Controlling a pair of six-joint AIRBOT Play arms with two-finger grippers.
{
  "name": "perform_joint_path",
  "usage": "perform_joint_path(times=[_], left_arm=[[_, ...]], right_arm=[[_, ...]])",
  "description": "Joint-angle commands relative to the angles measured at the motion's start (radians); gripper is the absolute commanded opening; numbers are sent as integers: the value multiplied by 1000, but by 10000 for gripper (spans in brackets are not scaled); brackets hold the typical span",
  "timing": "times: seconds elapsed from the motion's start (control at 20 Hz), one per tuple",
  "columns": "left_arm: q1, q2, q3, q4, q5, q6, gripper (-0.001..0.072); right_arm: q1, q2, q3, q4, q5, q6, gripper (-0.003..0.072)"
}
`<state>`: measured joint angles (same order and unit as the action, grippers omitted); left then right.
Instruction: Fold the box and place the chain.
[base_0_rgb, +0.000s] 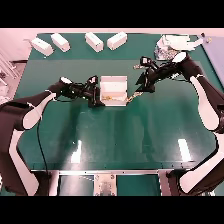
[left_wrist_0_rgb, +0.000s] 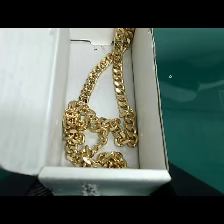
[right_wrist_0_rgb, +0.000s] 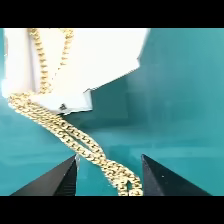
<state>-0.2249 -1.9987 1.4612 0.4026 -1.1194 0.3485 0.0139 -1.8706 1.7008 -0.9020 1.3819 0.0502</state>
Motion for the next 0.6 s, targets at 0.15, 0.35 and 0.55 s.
perform_joint_path(times=[0.15, 0.35, 0.55], left_arm=[[0, 0, 0, 1, 1, 0, 369], [0, 0, 0, 0, 1, 0, 369], [0, 0, 0, 0, 1, 0, 369]], right_arm=[[10, -6, -80, 1, 58, -11, 494], [46, -29, -109, 1, 57, -56, 515], [81, -61, -109, 1, 16, -94, 515]])
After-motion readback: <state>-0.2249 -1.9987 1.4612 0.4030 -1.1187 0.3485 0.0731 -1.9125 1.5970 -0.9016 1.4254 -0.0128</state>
